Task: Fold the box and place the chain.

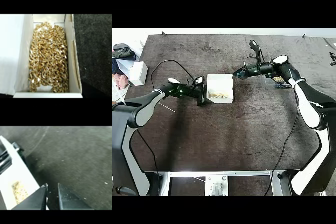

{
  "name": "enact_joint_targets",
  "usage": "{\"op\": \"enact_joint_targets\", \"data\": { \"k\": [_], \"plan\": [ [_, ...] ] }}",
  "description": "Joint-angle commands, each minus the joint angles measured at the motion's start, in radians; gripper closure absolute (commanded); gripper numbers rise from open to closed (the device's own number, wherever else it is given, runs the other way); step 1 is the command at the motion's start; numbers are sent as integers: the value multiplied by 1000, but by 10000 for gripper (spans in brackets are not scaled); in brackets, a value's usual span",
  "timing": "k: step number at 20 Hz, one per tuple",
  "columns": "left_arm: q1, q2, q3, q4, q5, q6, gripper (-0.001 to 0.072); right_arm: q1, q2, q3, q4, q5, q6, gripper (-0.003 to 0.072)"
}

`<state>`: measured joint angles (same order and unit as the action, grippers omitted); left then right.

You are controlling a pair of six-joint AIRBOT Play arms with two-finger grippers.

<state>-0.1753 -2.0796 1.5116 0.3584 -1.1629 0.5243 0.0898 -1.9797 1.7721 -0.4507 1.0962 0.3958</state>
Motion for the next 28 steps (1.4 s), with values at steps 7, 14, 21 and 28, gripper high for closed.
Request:
{"op": "enact_joint_targets", "data": {
  "k": [7,14,21,28],
  "plan": [
    [0,1,1,0,0,0,293,11,10,8,-2,187,-187,529],
    [0,1,1,0,0,0,294,27,30,8,-95,251,-220,501],
    [0,1,1,0,0,0,293,114,30,8,-178,227,-225,338],
    [0,1,1,0,0,0,293,162,30,7,-238,185,-243,338]
  ]
}}
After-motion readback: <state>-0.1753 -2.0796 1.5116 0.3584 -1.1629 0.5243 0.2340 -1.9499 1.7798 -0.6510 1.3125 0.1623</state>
